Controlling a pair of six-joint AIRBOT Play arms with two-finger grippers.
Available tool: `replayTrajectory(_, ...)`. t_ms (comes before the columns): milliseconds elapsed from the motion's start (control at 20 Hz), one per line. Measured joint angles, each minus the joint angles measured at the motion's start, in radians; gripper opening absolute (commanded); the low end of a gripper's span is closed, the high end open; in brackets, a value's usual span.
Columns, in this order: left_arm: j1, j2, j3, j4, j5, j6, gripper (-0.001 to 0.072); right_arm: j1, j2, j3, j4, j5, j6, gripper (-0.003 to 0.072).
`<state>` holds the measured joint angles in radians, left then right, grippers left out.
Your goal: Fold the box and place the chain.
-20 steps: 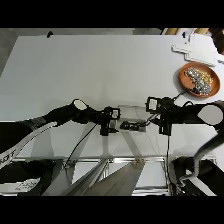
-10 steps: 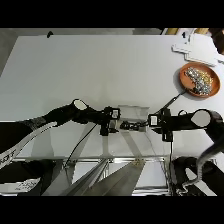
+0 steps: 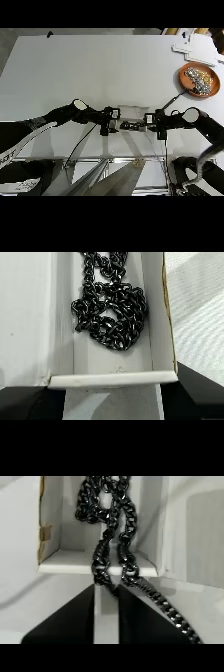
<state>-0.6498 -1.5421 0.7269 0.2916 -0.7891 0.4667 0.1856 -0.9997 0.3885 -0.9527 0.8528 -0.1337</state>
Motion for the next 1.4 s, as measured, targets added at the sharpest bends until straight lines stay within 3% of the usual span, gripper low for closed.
replayTrajectory(250, 0.000, 0.000, 0.000, 0.000, 0.000, 0.000, 0.0169, 0.000, 0.015, 0.003, -0.029, 0.027, 0.037, 0.0020)
replayTrajectory(500, 0.000, 0.000, 0.000, 0.000, 0.000, 0.000, 0.0169, 0.026, 0.162, 0.079, -0.160, 0.195, 0.235, 0.0020)
replayTrajectory(700, 0.000, 0.000, 0.000, 0.000, 0.000, 0.000, 0.0169, 0.114, 0.225, 0.180, -0.122, 0.310, 0.389, 0.0020)
replayTrajectory(800, 0.000, 0.000, 0.000, 0.000, 0.000, 0.000, 0.0169, 0.183, 0.237, 0.212, -0.074, 0.293, 0.455, 0.0020)
replayTrajectory(1000, 0.000, 0.000, 0.000, 0.000, 0.000, 0.000, 0.0169, 0.316, 0.225, 0.238, 0.000, 0.133, 0.547, 0.0020)
replayTrajectory(1250, 0.000, 0.000, 0.000, 0.000, 0.000, 0.000, 0.0169, 0.399, 0.123, 0.246, 0.026, -0.013, 0.611, 0.0024)
replayTrajectory(1300, 0.000, 0.000, 0.000, 0.000, 0.000, 0.000, 0.0169, 0.407, 0.099, 0.246, 0.025, -0.027, 0.617, 0.0098)
replayTrajectory(1400, 0.000, 0.000, 0.000, 0.000, 0.000, 0.000, 0.0169, 0.414, 0.065, 0.248, 0.002, -0.051, 0.624, 0.0347)
